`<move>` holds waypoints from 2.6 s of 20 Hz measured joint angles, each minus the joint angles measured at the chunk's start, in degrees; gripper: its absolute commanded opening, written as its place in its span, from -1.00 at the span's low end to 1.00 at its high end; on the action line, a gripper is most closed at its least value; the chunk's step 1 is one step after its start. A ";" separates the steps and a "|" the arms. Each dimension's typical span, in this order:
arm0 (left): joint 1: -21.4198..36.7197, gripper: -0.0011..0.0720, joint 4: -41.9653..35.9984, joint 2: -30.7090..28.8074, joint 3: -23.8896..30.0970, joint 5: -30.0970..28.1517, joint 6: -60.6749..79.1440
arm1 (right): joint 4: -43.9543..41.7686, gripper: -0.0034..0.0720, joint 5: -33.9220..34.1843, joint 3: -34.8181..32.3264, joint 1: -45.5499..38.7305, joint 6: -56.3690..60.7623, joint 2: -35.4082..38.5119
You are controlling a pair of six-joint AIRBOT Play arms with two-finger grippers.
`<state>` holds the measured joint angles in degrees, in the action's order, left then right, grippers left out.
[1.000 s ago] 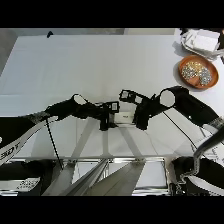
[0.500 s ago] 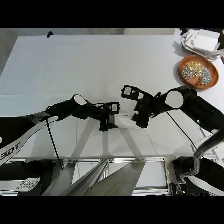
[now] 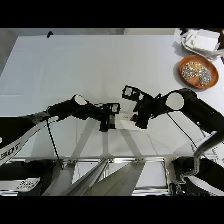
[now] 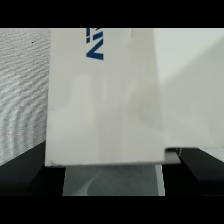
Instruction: Fold the box and place the chain.
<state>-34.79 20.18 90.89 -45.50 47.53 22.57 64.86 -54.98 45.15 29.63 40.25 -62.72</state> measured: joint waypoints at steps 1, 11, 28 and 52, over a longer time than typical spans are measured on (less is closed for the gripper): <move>0.00 -0.06 0.00 0.00 0.00 -0.04 0.00 | 0.00 0.10 0.17 -0.17 0.00 -0.13 -0.07; 0.00 -0.06 -0.04 0.00 0.00 -0.17 -0.09 | -4.04 0.11 -4.44 -0.55 0.00 -5.60 -0.11; 0.09 -0.06 -0.13 0.00 0.00 -0.42 -0.20 | -0.76 -0.34 1.31 -0.87 0.04 -5.73 -0.11; 0.04 -0.06 0.02 0.02 -0.02 0.02 -0.02 | -0.83 -0.15 5.31 -5.64 0.07 -5.66 -0.11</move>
<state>-34.74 20.21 90.91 -45.52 47.55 22.55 64.03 -49.67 39.51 29.69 34.59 -62.83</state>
